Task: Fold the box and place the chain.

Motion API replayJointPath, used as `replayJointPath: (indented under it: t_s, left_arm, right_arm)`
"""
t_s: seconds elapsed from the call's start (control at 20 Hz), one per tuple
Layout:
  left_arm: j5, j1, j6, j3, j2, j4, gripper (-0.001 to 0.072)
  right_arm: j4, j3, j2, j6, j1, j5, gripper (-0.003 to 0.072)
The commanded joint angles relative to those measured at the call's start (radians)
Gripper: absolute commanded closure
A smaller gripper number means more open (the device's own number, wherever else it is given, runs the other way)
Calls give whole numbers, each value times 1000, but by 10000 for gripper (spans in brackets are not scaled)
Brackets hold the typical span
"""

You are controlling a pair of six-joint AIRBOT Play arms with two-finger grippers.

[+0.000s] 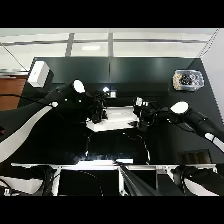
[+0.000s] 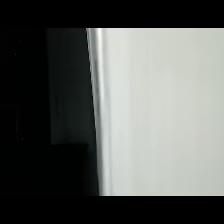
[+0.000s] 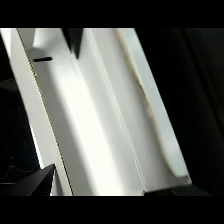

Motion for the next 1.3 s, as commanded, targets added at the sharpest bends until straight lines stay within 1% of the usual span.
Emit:
replayJointPath:
  t_s: [0.0, 0.15, 0.3, 0.55, 0.7, 1.0, 1.25]
  left_arm:
    - [2, 0, -1, 1, 0, -5, 683]
    - [0, 0, -1, 1, 0, -4, 683]
    - [0, 0, 0, 1, 0, -5, 683]
    - [0, 0, -1, 1, 0, -4, 683]
    - [0, 0, 0, 1, 0, -4, 683]
    - [0, 0, -1, 1, 0, -4, 683]
    - [0, 0, -1, 1, 0, -4, 683]
  right_arm:
    - [21, -19, -26, -57, 0, 82, -25]
    - [-44, -40, -26, -58, 0, 72, -25]
    - [-49, -41, -32, -71, 0, 39, -25]
    - [-101, -41, -71, -76, 69, -11, -25]
    - [-125, -41, -83, -75, 72, -21, -25]
    - [-126, -42, -83, -49, 61, -48, -25]
    - [-124, -41, -83, -50, 29, -47, -25]
